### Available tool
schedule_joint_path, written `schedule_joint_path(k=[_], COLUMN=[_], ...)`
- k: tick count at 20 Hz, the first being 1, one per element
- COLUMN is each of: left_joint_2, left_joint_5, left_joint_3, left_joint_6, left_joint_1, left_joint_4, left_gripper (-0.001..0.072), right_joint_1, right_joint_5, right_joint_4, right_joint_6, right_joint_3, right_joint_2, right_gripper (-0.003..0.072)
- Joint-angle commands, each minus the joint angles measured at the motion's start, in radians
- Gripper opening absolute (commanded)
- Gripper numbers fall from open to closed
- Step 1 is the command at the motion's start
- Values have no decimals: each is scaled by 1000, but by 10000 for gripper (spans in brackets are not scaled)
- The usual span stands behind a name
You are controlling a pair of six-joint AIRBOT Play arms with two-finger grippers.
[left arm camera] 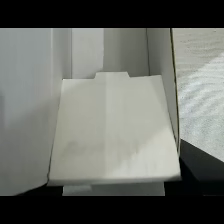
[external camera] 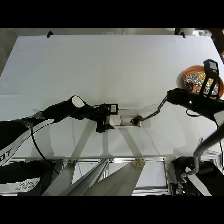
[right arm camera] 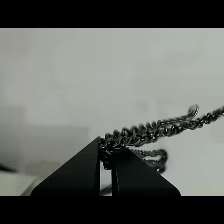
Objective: Fold the box and place the chain.
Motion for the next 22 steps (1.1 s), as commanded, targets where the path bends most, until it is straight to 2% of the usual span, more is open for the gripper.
schedule_joint_path(k=[1, 5, 11, 18, 22], left_joint_2=[0, 0, 0, 0, 0], left_joint_5=[0, 0, 0, 0, 0], left_joint_3=[0, 0, 0, 0, 0], left_joint_6=[0, 0, 0, 0, 0], left_joint_1=[0, 0, 0, 0, 0], left_joint_4=[0, 0, 0, 0, 0], left_gripper=[387, 387, 387, 387, 387], right_joint_1=[113, 280, 462, 629, 646], right_joint_5=[80, 84, -28, -144, -217], right_joint_4=[108, 127, 124, 123, 118], right_joint_6=[-3, 16, 81, 108, 107], right_joint_3=[1, 1, 1, 1, 1], right_joint_2=[103, 101, 17, -166, -291], right_gripper=[14, 14, 14, 14, 14])
